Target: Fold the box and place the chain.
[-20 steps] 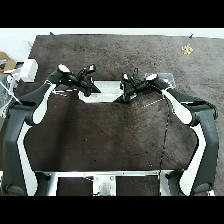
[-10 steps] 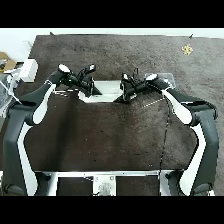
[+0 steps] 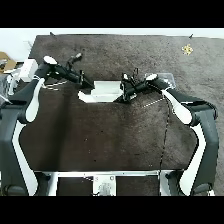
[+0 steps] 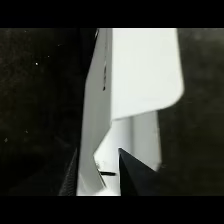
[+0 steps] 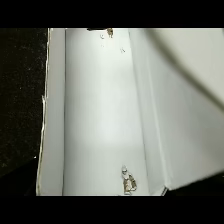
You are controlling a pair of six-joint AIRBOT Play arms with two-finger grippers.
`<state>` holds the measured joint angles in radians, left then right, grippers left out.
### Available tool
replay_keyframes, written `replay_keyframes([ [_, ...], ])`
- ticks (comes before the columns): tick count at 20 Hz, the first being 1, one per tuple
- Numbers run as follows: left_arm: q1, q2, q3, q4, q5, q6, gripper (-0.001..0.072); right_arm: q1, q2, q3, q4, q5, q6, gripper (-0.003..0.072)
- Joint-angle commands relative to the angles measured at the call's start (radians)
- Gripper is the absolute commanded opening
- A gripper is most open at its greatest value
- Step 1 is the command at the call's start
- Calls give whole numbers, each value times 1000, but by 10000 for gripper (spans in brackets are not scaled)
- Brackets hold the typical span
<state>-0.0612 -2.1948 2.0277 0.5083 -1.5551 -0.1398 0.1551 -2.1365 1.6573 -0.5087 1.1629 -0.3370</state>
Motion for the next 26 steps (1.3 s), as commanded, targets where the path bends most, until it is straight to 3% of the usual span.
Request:
replay_keyframes([
  [1,55,2,27,-121,-179,-193,296,0,-1,0,0,1,0,393],
  [3,44,2,27,-127,-208,-234,292,0,-1,0,0,1,0,393],
  [4,29,2,20,-127,-203,-254,99,0,-1,0,0,1,0,393],
  [5,9,1,10,-127,-188,-253,8,1,-1,0,0,1,0,393],
  [10,-94,1,-17,-134,-145,-256,9,1,-1,0,0,1,0,393],
  [16,-103,2,-17,-134,119,-280,9,1,-1,0,0,1,0,393],
  [19,-103,2,-17,-129,185,-280,9,0,-1,0,0,1,0,393],
  [26,-104,-2,-28,43,281,-327,9,1,-1,0,0,1,0,393],
])
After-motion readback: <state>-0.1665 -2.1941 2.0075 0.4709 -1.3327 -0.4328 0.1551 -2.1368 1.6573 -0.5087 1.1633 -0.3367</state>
